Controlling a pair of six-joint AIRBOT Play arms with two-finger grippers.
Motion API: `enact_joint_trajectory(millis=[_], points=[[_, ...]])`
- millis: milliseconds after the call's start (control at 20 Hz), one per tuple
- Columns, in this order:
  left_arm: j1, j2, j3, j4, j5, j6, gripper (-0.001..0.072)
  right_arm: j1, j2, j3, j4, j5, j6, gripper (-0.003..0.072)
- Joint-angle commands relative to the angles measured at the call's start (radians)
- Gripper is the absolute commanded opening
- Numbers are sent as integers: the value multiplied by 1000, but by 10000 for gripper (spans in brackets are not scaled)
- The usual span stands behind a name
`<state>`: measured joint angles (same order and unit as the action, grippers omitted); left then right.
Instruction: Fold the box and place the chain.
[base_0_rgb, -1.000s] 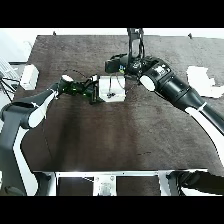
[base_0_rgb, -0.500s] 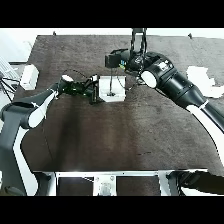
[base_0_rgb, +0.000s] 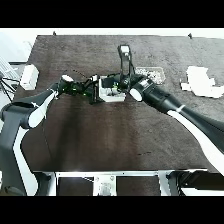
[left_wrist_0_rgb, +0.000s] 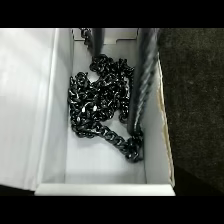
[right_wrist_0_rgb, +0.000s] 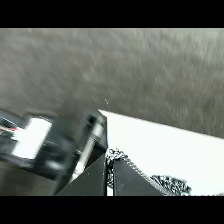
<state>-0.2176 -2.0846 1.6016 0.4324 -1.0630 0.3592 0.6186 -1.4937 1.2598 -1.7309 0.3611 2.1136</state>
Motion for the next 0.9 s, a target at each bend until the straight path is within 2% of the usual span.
enact_joint_trajectory(millis=[0,100,150,200,250,400,600,700,850], points=[[0,0,0,0,0,0,457,-30,-117,-17,3,-67,15,11],[0,0,0,0,0,0,457,-56,-162,-17,4,-64,48,15],[0,0,0,0,0,0,457,-61,-163,-17,4,-61,53,59],[0,0,0,0,0,0,457,-62,-155,-17,3,-61,52,268],[0,0,0,0,0,0,457,-62,-141,-17,3,-61,51,426],[0,0,0,0,0,0,457,-64,-71,-17,2,2,18,431],[0,0,0,0,0,0,457,-138,-3,-18,-43,207,-65,434],[0,0,0,0,-2,0,457,-224,-10,-46,-39,200,-64,434],[0,0,0,0,5,0,457,-343,-58,-72,34,113,-50,434]])
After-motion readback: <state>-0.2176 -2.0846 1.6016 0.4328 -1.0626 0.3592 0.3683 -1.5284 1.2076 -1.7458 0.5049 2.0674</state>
